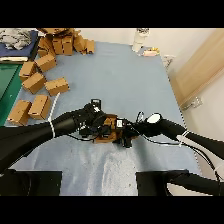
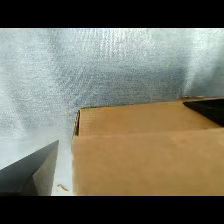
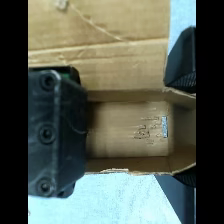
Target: Fold the box.
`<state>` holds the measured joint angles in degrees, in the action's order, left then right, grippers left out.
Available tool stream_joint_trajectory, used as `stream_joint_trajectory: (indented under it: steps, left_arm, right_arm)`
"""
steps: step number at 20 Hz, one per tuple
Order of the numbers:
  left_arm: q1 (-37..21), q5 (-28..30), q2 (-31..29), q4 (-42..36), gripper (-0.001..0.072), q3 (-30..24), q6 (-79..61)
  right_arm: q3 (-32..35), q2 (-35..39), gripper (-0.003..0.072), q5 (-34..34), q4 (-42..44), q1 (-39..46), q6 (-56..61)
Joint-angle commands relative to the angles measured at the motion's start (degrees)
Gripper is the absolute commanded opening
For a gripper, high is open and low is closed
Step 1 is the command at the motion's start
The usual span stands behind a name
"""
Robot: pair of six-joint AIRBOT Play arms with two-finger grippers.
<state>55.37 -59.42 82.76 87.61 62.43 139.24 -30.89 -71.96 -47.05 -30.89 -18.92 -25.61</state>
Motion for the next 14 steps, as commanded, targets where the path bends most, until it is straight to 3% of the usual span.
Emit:
stream_joint_trajectory:
  steps: [1, 2, 3, 5, 6, 7, 14]
  left_arm:
    - [-0.02, -0.11, 0.13, 0.09, 0.0603, 0.11, -0.35]
    - [0.00, -0.09, 0.13, 0.04, 0.0375, 0.11, -0.37]
    - [0.02, 0.02, 0.13, 0.00, 0.0211, 0.11, -0.39]
    - [0.02, 0.39, 0.13, -0.61, 0.0212, 0.11, -0.39]
    - [0.02, 0.35, 0.13, -0.90, 0.0146, 0.11, -0.39]
    - [0.00, 0.37, 0.11, -1.25, 0.0010, 0.11, -0.85]
    - [0.00, 0.57, 0.11, -2.47, 0.0010, 0.13, -2.14]
  right_arm:
    - [0.02, 0.02, 0.0505, -0.02, 0.00, -0.02, 0.02]
    - [0.02, 0.02, 0.0505, 0.00, 0.00, -0.02, 0.02]
    - [0.02, 0.02, 0.0505, 0.00, 0.00, -0.02, 0.02]
    - [0.02, 0.02, 0.0505, 0.00, 0.00, -0.02, 0.02]
    - [0.02, 0.02, 0.0505, 0.00, 0.00, -0.02, 0.02]
    - [0.02, 0.02, 0.0505, 0.00, 0.00, -0.02, 0.02]
    - [0.02, 0.02, 0.0505, -0.02, 0.00, -0.02, 0.02]
